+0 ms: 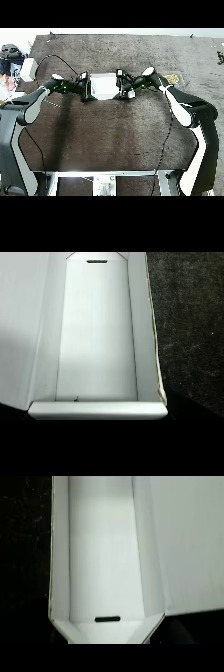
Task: Fold the box and place the chain.
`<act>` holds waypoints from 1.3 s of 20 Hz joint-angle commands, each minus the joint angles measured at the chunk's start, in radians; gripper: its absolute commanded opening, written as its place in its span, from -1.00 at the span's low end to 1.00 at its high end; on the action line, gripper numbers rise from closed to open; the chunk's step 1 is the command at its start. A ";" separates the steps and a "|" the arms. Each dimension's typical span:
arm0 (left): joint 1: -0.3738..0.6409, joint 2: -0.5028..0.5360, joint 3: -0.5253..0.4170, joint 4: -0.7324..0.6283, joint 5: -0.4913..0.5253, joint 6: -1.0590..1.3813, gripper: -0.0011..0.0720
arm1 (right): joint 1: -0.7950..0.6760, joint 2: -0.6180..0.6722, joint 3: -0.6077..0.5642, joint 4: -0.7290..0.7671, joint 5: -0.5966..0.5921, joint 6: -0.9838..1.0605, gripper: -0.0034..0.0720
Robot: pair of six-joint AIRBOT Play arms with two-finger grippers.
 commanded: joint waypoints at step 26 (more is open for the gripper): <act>0.001 0.001 0.000 0.001 -0.001 0.000 0.29 | -0.006 0.130 0.000 0.128 -0.263 0.182 -0.88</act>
